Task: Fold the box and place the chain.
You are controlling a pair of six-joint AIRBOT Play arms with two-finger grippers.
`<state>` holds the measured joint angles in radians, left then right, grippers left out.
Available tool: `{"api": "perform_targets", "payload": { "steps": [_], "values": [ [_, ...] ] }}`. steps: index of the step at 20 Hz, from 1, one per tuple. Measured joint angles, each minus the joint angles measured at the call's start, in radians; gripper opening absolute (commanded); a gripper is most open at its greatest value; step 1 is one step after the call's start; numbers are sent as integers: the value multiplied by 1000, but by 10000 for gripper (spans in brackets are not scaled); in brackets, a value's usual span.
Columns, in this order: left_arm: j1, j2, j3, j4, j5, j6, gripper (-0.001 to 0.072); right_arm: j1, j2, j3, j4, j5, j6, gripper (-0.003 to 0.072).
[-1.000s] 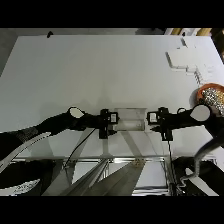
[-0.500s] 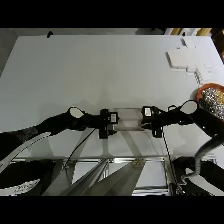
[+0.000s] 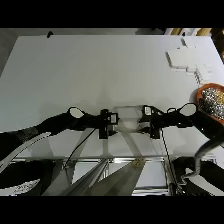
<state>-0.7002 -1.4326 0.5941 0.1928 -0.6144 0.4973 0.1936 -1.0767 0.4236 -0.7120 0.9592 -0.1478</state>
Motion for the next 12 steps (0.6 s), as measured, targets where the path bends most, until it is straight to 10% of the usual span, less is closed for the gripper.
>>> {"api": "perform_targets", "payload": {
  "steps": [3,8,12],
  "values": [
    [0,0,0,0,2,1,205,0,90,-3,-93,5,163,416],
    [0,0,0,-3,7,0,205,-5,277,-4,-222,30,485,25],
    [0,0,0,-2,5,0,205,-116,354,2,-231,41,716,18]
  ]
}}
